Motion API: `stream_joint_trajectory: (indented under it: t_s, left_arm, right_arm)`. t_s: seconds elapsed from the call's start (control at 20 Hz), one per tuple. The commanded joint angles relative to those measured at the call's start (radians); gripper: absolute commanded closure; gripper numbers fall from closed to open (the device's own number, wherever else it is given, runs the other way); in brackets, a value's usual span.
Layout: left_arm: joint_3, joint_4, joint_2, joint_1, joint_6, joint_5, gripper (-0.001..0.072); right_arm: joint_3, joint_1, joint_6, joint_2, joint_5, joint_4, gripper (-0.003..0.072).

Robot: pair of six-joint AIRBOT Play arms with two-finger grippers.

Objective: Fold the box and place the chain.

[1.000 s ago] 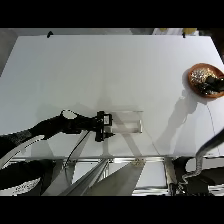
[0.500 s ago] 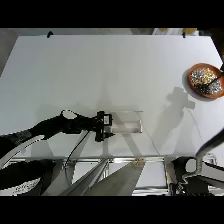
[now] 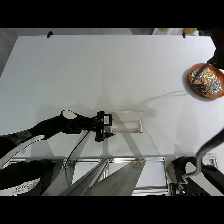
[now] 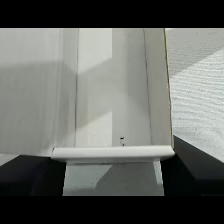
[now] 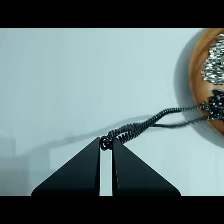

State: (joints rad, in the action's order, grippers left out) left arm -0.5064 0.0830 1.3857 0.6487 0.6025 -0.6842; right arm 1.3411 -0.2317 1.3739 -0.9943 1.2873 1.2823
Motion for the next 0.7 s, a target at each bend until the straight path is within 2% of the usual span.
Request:
stream_joint_trajectory:
  t_s: [0.0,0.4,0.65]
  left_arm:
    - [0.0,0.0,0.0,0.001,0.0,0.0,0.0438]
    - [0.0,0.0,0.0,0.001,0.0,0.0,0.0438]
    - [0.0,0.0,0.0,0.001,0.0,0.0,0.0438]
  right_arm:
    - [0.0,0.09,-0.014,0.1,0.104,-0.001,0.0672]
    - [0.0,0.353,0.024,0.307,0.196,-0.024,0.0671]
    - [0.0,0.55,0.043,0.367,0.256,-0.034,0.0671]
